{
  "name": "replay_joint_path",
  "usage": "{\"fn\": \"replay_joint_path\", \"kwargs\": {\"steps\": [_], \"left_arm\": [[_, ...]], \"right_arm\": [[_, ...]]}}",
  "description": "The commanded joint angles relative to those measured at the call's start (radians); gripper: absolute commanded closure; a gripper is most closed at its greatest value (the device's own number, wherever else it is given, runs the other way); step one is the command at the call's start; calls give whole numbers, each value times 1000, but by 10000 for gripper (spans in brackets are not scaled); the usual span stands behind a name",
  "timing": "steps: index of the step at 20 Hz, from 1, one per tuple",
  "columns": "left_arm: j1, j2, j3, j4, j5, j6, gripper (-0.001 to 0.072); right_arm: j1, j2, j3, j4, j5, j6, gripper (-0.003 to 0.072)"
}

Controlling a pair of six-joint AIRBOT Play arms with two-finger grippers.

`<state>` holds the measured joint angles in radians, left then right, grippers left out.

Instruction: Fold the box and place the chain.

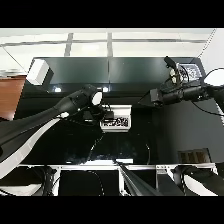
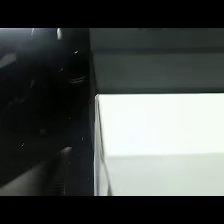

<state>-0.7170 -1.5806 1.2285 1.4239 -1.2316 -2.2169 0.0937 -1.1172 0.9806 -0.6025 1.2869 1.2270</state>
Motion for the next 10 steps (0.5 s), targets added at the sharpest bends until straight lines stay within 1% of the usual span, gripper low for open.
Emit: {"fn": "replay_joint_path", "kwargs": {"steps": [1,3,5,6,7,9,10], "left_arm": [[0,48,39,41,-36,-14,235],[0,127,41,98,-41,24,235],[3,224,15,198,-81,48,235],[18,275,-23,248,-90,47,235],[50,322,-74,254,-89,47,235],[143,412,-215,185,-71,48,235],[194,456,-303,124,-29,49,235]], "right_arm": [[-8,-1,0,-2,1,-20,396],[-8,-1,0,-2,-12,-20,396],[-9,-1,0,-2,-18,-20,396],[-9,-1,0,-4,-21,-20,396],[-8,-1,0,-7,-26,-20,396],[-8,-1,0,-10,-28,-20,396],[-8,-1,0,-9,-30,-20,396]]}}
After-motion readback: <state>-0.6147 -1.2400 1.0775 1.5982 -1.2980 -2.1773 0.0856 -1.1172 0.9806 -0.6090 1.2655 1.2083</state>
